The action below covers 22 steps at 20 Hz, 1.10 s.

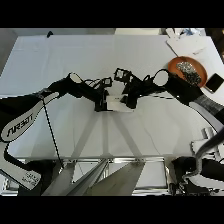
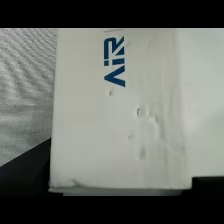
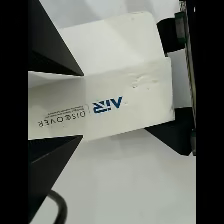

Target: Fold the box and place the chain.

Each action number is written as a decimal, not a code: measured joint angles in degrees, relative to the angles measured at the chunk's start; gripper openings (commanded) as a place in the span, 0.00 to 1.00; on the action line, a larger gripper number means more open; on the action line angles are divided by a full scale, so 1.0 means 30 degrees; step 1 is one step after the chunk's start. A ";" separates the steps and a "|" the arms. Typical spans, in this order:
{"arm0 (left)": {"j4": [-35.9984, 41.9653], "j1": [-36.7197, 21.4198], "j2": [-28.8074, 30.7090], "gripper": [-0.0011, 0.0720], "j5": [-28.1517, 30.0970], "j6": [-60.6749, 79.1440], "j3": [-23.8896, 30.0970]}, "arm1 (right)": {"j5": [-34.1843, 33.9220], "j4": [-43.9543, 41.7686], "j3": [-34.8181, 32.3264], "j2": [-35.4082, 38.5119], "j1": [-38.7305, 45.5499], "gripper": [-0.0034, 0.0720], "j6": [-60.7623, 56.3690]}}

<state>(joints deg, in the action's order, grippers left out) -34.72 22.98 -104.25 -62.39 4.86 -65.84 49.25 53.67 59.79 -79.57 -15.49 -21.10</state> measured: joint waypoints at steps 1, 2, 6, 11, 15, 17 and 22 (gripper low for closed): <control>0.0000 0.0000 0.0000 0.30 0.0000 0.0000 0.0000 | -0.0051 0.0044 -0.0095 0.0262 -0.0095 0.60 0.0058; 0.0000 0.0000 0.0000 0.30 0.0000 0.0000 0.0000 | -0.0058 0.0044 -0.0277 0.0539 -0.0197 0.60 0.0168; 0.0000 0.0000 0.0000 0.30 0.0000 0.0000 0.0000 | -0.0517 0.0117 -0.1450 0.1246 -0.0583 0.71 0.1275; 0.0000 0.0000 0.0000 0.30 0.0000 0.0000 0.0000 | -0.2688 0.0270 -0.2499 0.1479 -0.0831 0.78 0.2004; 0.0000 0.0000 0.0000 0.30 0.0000 0.0000 0.0000 | -0.3993 0.0459 -0.2703 0.1523 -0.0889 0.77 0.2127; -0.0007 0.0000 0.0000 0.30 0.0000 0.0000 0.0000 | -0.4328 0.0561 -0.2747 0.1523 -0.0918 0.77 0.2171; -0.0007 0.0000 0.0000 0.30 0.0007 -0.0007 0.0000 | -0.4641 0.0874 -0.2776 0.1727 -0.1450 0.77 0.2200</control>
<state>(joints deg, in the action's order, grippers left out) -34.74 22.98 -104.25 -62.37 4.84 -65.84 35.33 56.29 51.46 -74.39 -19.84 -14.50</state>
